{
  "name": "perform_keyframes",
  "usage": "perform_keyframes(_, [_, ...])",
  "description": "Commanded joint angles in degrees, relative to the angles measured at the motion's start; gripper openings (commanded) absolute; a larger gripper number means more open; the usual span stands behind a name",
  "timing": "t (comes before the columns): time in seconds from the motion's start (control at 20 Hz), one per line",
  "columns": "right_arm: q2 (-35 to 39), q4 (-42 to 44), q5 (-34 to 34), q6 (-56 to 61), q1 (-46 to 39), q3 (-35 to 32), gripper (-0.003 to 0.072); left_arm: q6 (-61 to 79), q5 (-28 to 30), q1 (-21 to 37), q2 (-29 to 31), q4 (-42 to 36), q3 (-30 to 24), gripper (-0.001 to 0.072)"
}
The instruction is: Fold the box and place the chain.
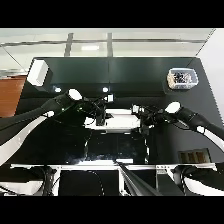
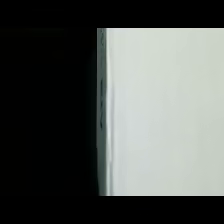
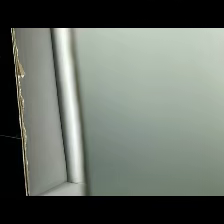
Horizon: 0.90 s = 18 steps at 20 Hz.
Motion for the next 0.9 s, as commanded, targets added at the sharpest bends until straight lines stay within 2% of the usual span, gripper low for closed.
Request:
perform_keyframes(0.0, [-0.68,0.66,-0.11,-0.24,0.55,0.17,0.0656,0.04,-0.04,0.02,-0.02,0.07,0.0,0.0026])
perform_keyframes(0.15, [-1.18,-1.77,-0.96,0.81,2.21,0.33,0.0656,0.04,-0.07,0.0,-0.02,0.07,0.0,0.0026])
perform_keyframes(0.6, [-1.2,-1.55,-1.29,1.11,2.21,0.33,0.0655,0.02,-0.11,0.0,-0.02,0.07,0.0,0.0026])
perform_keyframes(0.65, [-1.2,-1.55,-1.27,1.11,2.23,0.33,0.0545,0.02,-0.13,0.02,-0.02,0.07,0.0,0.0026])
perform_keyframes(0.7, [-1.2,-1.55,-1.27,1.11,2.23,0.33,0.0481,0.02,-0.17,0.02,-0.02,0.07,0.0,0.0026])
perform_keyframes(0.85, [-1.2,-1.55,-1.27,1.09,2.23,0.33,0.0481,-1.68,-0.44,0.04,0.22,0.13,0.0,0.003])
